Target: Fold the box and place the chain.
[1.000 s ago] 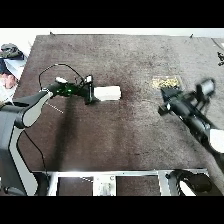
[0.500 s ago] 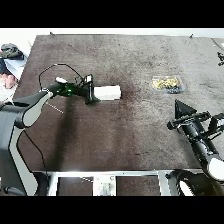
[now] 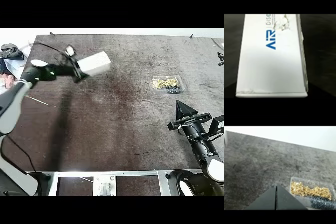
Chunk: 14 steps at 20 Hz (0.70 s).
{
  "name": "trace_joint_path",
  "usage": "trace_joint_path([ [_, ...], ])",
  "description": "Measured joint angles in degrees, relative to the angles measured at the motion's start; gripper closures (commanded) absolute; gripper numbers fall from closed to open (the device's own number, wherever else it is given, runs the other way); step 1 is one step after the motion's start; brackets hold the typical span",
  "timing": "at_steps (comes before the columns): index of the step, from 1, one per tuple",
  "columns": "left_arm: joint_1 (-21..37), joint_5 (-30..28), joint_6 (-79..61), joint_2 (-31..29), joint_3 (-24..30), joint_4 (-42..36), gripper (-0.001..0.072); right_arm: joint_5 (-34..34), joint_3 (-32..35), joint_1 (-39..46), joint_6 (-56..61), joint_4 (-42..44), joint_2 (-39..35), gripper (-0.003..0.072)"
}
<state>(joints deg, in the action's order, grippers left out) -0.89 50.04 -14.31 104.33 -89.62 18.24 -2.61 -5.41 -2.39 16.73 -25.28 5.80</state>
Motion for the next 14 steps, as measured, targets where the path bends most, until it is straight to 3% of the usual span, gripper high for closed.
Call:
trace_joint_path([
  [5,12.5,-16.4,21.5,-2.9,-0.6,4.9,0.0699,0.0,0.0,0.0,0.0,0.0,0.0,0.0704],
  [10,21.8,-20.7,40.4,0.3,-2.1,18.2,0.0699,0.0,0.0,0.0,0.0,0.0,0.0,0.0704],
  [14,24.0,-22.4,45.6,4.9,-4.1,22.9,0.0699,0.0,0.0,0.0,0.0,0.0,0.0,0.0704],
])
